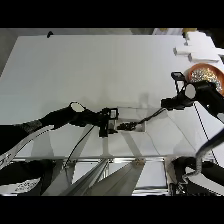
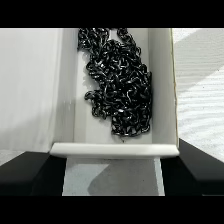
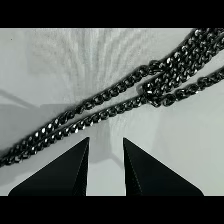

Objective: Fold the box and place the chain.

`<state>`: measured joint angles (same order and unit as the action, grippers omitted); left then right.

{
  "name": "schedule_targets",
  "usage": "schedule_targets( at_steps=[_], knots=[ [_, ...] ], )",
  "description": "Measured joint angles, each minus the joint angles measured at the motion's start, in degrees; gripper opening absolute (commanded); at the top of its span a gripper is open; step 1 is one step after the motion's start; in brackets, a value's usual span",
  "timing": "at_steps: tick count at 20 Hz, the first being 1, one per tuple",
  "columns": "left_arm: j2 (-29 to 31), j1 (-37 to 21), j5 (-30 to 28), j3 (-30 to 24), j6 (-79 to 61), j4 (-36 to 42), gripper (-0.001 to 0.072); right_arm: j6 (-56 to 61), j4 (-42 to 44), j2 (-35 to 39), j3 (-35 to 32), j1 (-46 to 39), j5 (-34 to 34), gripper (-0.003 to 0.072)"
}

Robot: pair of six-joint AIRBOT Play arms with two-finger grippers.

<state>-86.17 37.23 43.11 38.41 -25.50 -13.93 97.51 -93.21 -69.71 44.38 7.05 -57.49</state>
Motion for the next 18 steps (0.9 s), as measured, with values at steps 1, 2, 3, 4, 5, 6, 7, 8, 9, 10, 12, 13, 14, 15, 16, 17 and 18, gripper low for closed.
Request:
schedule_targets(
  at_steps=[1, 2, 3, 4, 5, 6, 7, 8, 9, 10, 12, 13, 14, 15, 16, 17, 18],
  knots=[
    [0.0, 0.0, 0.0, 0.0, 0.0, 0.0, 0.0067, 0.2, 0.0, -0.8, 0.0, 0.0, 0.2, 0.0236],
    [0.0, 0.0, 0.0, 0.0, 0.0, 0.0, 0.0067, 0.3, 0.0, -1.5, 0.0, 0.0, 0.5, 0.0236],
    [0.0, 0.0, 0.0, 0.0, 0.0, 0.0, 0.0067, 0.6, 0.0, -2.3, 0.0, 0.0, 0.8, 0.0236],
    [0.0, 0.0, 0.0, 0.0, 0.0, 0.0, 0.0067, 0.7, 0.0, -2.9, 0.0, 0.0, 0.9, 0.0236],
    [0.0, 0.0, 0.0, 0.0, 0.0, 0.0, 0.0067, 0.9, 0.0, -3.4, 0.0, 0.0, 1.2, 0.0236],
    [0.0, 0.0, 0.0, 0.0, 0.0, 0.0, 0.0067, 1.0, 0.0, -3.8, 0.0, 0.0, 1.4, 0.0236],
    [0.0, 0.0, 0.0, 0.0, 0.0, 0.0, 0.0067, 1.1, 0.0, -4.0, 0.0, 0.0, 1.6, 0.0236],
    [0.0, 0.0, 0.0, 0.0, 0.0, 0.0, 0.0067, 1.1, 0.0, -4.2, 0.0, 0.0, 1.8, 0.0235],
    [0.0, 0.0, 0.0, 0.0, 0.0, 0.0, 0.0067, 1.1, 0.0, -4.3, 0.0, 0.0, 1.9, 0.0235],
    [0.0, 0.0, 0.0, 0.0, 0.0, 0.0, 0.0067, 1.2, 0.0, -4.5, 0.0, 0.0, 2.0, 0.0235],
    [0.0, 0.0, 0.0, 0.0, 0.0, 0.0, 0.0067, 1.6, 0.0, -4.6, 0.0, 0.0, 2.2, 0.0234],
    [0.0, 0.0, 0.0, 0.0, 0.0, 0.0, 0.0067, 1.8, 0.0, -4.7, 0.0, 0.0, 2.2, 0.0234],
    [0.0, 0.0, 0.0, 0.0, 0.0, 0.0, 0.0067, 2.1, 0.0, -4.9, 0.0, 0.0, 2.3, 0.0233],
    [0.0, 0.0, 0.0, 0.0, 0.0, 0.0, 0.0067, 2.3, 0.0, -5.2, 0.0, 0.0, 2.3, 0.0208],
    [0.0, 0.0, 0.0, 0.0, 0.0, 0.0, 0.0067, 2.6, 0.0, -5.4, 0.0, 0.0, 2.3, 0.018],
    [0.0, 0.0, 0.0, 0.0, 0.0, 0.0, 0.0067, 2.6, 0.0, -5.7, 0.0, 0.0, 2.2, 0.0173],
    [0.0, 0.0, 0.0, 0.0, 0.0, 0.0, 0.0067, 2.7, 0.1, -6.1, 0.0, 0.0, 2.0, 0.0146]
  ],
)
